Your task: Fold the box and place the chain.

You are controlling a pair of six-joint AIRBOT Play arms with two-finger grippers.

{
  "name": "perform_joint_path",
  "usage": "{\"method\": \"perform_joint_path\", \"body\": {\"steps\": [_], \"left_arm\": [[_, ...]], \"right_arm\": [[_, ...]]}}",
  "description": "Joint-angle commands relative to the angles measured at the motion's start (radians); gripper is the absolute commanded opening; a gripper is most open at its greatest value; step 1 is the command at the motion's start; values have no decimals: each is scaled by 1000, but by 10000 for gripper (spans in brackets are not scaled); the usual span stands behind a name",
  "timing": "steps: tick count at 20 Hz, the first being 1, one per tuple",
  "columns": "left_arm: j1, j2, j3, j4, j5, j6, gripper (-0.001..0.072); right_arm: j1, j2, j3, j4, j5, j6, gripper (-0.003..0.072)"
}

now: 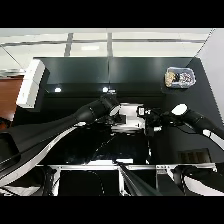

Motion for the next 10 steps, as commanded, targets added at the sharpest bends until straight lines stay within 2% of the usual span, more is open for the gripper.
{"method": "perform_joint_path", "body": {"steps": [1, 4, 9, 10], "left_arm": [[6, 0, 1, 5, -22, 2, 24], [10, 0, 1, 5, -25, 4, 25], [10, 0, 1, 4, -23, 3, 26], [10, 0, 1, 4, -23, 3, 26]], "right_arm": [[0, 35, 22, -152, -2, 123, 717], [-15, 93, 50, -261, 61, 167, 713], [-29, 116, 53, -253, 60, 161, 705], [-29, 116, 53, -253, 63, 161, 577]]}}
